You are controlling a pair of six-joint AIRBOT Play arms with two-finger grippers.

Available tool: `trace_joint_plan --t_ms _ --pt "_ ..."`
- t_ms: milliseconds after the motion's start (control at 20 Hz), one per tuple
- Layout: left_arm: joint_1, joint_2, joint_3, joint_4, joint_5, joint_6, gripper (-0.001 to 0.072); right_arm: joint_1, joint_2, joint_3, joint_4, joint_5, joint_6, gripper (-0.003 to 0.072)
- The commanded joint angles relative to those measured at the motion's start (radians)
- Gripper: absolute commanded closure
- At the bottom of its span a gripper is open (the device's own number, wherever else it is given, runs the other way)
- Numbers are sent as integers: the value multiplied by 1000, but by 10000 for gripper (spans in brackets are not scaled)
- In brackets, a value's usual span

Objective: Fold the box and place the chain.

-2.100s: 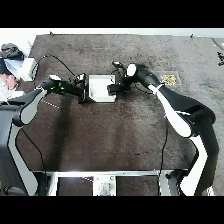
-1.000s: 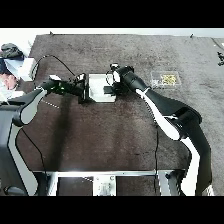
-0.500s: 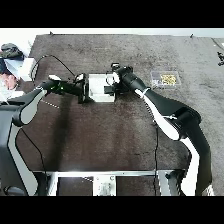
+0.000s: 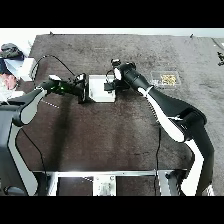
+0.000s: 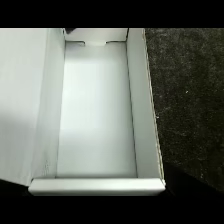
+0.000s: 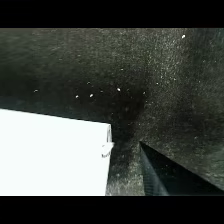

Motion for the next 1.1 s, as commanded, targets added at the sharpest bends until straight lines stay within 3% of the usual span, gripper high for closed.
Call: trace_joint_plan --t_ms 0,150,250,400,450,500,700,850,950,1050 --pt "0 0 0 -1 2 -1 248 -10 67 1 -2 3 -141 208" --pt "0 0 0 -1 2 -1 248 -74 172 1 -60 -8 -256 209" --pt "0 0 0 -1 2 -1 248 -159 224 1 -101 -24 -296 289" --pt "0 0 0 -1 2 -1 248 -332 227 1 -93 -29 -300 298" --pt "0 0 0 -1 2 -1 248 -385 214 1 -79 -31 -301 458" --pt "0 0 0 -1 2 -1 248 -436 198 1 -51 -34 -300 521" --pt "0 0 0 -1 2 -1 248 -564 117 1 105 -34 -369 520" --pt "0 0 0 -1 2 -1 248 -586 52 1 129 -34 -386 519" --pt "0 0 0 -1 2 -1 248 -585 18 1 143 -33 -414 391" --pt "0 0 0 -1 2 -1 248 -582 -6 1 155 -31 -426 394"
